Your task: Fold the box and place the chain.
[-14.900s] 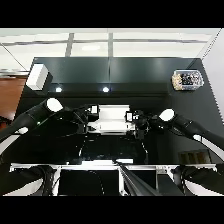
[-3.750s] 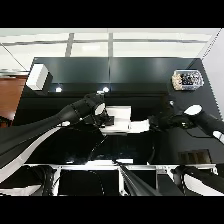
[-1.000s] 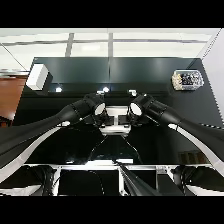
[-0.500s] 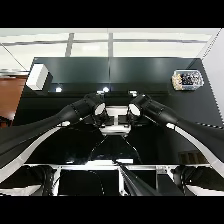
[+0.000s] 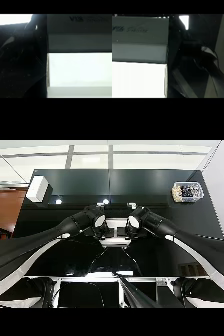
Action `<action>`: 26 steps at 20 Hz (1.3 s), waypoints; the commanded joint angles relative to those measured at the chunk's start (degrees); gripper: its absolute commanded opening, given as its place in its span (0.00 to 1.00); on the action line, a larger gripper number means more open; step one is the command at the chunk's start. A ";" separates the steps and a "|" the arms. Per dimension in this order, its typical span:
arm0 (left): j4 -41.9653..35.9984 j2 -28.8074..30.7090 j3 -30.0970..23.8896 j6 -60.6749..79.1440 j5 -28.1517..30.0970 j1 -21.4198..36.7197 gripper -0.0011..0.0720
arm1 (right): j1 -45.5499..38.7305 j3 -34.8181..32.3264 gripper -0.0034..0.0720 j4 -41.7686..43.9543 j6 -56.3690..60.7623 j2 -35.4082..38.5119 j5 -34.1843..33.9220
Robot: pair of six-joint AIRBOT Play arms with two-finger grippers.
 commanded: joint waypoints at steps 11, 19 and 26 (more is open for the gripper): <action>0.04 -0.04 -0.02 0.07 0.02 0.04 0.05 | -0.26 0.04 0.40 -0.96 -0.63 1.73 -0.28; 0.07 -0.04 -0.02 0.07 0.04 0.04 0.05 | -1.95 0.13 0.41 -1.90 -12.17 19.45 4.22; 0.07 -0.04 -0.02 0.07 0.07 0.07 0.05 | -15.37 -3.85 0.41 -36.28 -11.93 28.09 0.63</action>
